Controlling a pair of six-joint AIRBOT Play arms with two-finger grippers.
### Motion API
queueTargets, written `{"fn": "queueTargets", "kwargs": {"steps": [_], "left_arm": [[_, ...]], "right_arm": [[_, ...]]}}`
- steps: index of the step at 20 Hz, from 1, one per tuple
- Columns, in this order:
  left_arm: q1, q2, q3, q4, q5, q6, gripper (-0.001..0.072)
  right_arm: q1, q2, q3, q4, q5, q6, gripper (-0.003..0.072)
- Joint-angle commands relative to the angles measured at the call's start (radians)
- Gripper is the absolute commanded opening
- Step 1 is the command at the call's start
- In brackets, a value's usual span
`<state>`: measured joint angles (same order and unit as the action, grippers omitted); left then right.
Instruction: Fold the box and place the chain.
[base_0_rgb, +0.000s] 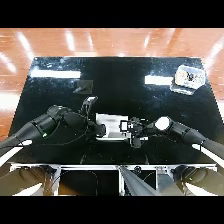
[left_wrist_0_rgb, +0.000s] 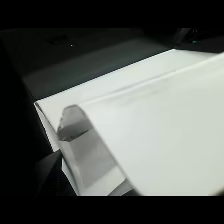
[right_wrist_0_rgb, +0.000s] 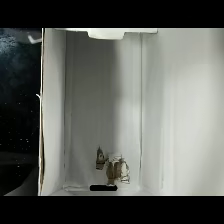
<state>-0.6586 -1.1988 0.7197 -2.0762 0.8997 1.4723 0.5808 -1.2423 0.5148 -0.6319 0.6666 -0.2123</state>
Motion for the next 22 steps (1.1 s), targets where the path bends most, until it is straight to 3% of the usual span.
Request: {"fn": "queueTargets", "kwargs": {"steps": [1,7,9,13,17,22], "left_arm": [[-0.046,-0.001,0.008,0.146,-0.041,-0.171,0.0551],[-0.14,-0.009,0.059,0.466,0.032,-0.484,0.0551],[-0.148,-0.017,0.06,0.482,0.055,-0.506,0.0549],[-0.148,-0.026,0.061,0.486,0.03,-0.517,0.0446],[-0.151,-0.029,0.076,0.47,0.005,-0.517,0.0446],[-0.151,-0.036,0.078,0.47,0.005,-0.517,0.0375]], "right_arm": [[0.001,0.0,0.0,0.003,-0.006,0.005,0.0545],[0.001,0.0,0.0,0.004,-0.018,0.014,0.0545],[0.001,0.0,0.0,0.003,-0.018,0.014,0.0545],[0.001,-0.001,0.0,0.003,-0.018,0.014,0.0545],[0.001,-0.001,0.0,0.006,-0.021,0.015,0.0545],[0.001,-0.001,0.0,0.006,-0.021,0.015,0.0545]]}}
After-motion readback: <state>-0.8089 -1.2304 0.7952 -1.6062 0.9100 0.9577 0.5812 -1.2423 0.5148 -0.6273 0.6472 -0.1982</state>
